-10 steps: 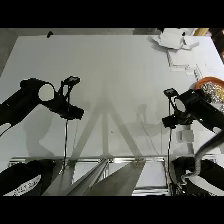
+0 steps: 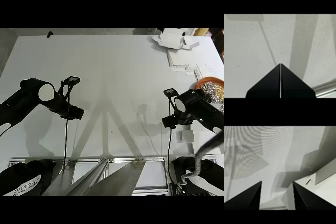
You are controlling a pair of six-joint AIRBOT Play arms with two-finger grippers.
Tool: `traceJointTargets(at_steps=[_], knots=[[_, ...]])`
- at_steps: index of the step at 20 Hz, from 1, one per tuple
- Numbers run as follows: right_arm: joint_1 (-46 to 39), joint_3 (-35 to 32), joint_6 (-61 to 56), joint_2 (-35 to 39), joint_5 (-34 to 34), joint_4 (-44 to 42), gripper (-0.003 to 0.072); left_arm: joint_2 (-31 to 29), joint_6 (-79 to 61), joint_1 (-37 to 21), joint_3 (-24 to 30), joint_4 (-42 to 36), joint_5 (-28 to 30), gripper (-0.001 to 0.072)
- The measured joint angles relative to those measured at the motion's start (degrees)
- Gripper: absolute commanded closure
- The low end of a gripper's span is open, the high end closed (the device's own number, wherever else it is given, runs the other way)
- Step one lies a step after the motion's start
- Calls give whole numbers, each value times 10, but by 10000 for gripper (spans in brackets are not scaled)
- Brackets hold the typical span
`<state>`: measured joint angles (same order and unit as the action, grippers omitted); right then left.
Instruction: Fold the box and place the chain.
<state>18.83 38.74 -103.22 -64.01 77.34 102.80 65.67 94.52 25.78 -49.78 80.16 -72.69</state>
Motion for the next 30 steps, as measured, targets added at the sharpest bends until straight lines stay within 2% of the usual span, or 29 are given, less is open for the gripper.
traceJointTargets(at_steps=[6, 8, 12, 16, 22, 24, 30], knots=[[0, 0, 11, 0, -29, 9, 250, 0, 0, 0, 0, 0, 0, 700], [0, 5, 28, 0, -29, 41, 250, 0, 0, 0, 0, 0, 0, 700], [-25, 19, 85, 23, 12, 149, 250, 0, 0, 0, 0, 0, 0, 700], [-147, 23, 130, 60, 21, 201, 249, 0, 0, 0, 0, 0, 0, 700], [-398, 23, 146, 47, -2, 177, 246, 0, 0, 0, 0, 0, 0, 700], [-450, 23, 149, 34, -14, 176, 206, 0, 0, 0, 0, 0, 0, 700], [-526, 23, 163, 14, -73, 186, 208, 0, 0, 0, 0, 0, 0, 700]])
